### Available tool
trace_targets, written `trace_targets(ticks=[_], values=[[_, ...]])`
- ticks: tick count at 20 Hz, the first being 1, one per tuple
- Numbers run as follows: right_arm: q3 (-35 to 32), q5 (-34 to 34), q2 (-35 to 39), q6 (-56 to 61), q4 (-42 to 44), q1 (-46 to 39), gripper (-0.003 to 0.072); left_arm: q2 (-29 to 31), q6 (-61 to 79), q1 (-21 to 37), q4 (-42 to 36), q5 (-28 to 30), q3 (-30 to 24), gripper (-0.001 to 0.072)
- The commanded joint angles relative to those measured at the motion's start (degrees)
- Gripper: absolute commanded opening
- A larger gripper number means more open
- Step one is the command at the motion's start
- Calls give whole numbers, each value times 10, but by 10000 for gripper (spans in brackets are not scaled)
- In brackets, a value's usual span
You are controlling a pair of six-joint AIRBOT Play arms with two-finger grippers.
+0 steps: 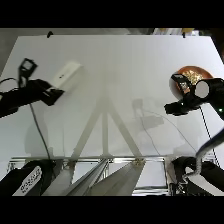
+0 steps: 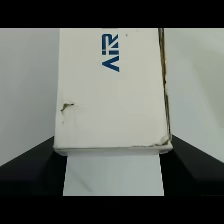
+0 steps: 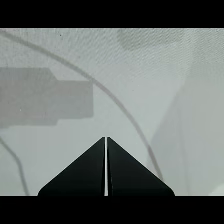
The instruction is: Fold the box and place the chain.
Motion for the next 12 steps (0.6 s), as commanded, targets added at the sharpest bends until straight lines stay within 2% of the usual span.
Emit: trace_targets(ticks=[1,4,10,11,12], values=[[0,0,0,0,0,0,12,4,-124,83,136,5,-2,340],[0,0,0,0,0,0,12,-18,-217,91,239,3,-12,340],[0,0,0,0,0,0,12,-49,-248,91,260,-55,-15,351],[0,0,0,0,0,0,12,-50,-255,91,263,-64,-16,381],[0,0,0,0,0,0,12,-50,-262,91,269,-73,-17,485]])
